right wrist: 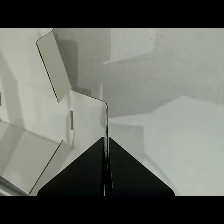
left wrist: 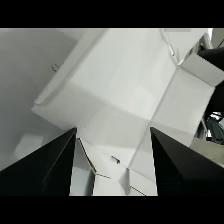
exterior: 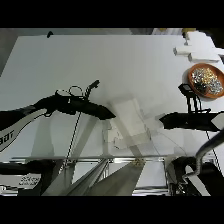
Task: Fold the box and place the chain.
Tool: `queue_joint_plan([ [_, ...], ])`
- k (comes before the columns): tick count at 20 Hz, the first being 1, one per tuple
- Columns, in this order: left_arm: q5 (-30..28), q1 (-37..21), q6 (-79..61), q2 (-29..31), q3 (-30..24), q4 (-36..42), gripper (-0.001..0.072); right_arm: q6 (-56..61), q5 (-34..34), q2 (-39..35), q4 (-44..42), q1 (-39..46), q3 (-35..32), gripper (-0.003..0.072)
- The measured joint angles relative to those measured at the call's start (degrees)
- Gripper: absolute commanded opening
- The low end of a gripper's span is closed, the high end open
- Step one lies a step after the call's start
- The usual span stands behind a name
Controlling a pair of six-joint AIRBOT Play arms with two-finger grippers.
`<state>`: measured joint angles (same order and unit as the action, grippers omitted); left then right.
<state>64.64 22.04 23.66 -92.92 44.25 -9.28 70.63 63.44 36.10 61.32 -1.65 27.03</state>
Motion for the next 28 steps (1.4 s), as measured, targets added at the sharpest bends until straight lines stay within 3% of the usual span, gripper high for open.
queue_joint_plan([
  [2,-0.5,0.9,-0.3,-0.6,0.0,0.2,0.0531,0.0,0.0,0.0,-0.1,0.0,0.0,0.0013],
  [3,-0.6,1.1,-0.1,-0.7,0.0,-0.4,0.0607,0.0,0.0,0.0,-0.2,0.0,0.0,0.0013],
  [4,-0.5,1.0,0.5,-0.8,0.0,-1.1,0.0633,0.0,0.0,0.0,-0.3,0.0,0.0,0.0013],
  [11,2.6,-6.0,4.9,0.9,0.0,-4.9,0.0627,0.0,-0.1,0.0,-0.4,0.0,0.0,0.0013],
  [19,2.5,2.4,0.8,-3.3,0.8,2.9,0.0605,0.0,-0.1,0.0,-0.3,0.0,0.0,0.0013],
  [21,2.2,4.5,0.2,-4.3,1.5,4.2,0.0510,0.0,-0.1,0.0,-0.3,0.0,0.0,0.0013],
  [24,1.9,6.2,-0.4,-5.0,2.1,4.8,0.0310,0.0,-0.1,0.0,-0.3,0.0,0.0,0.0013],
  [26,1.9,6.4,-0.8,-5.1,2.2,4.4,0.0058,0.0,0.0,0.0,-0.3,0.0,0.0,0.0014],
  [27,2.2,6.5,-1.4,-5.1,2.3,4.3,0.0004,0.0,0.0,0.0,-0.4,0.0,0.0,0.0014],
  [28,2.5,6.5,-2.4,-4.9,2.3,3.9,0.0003,-0.1,0.1,0.0,-0.5,0.0,0.0,0.0014],
])
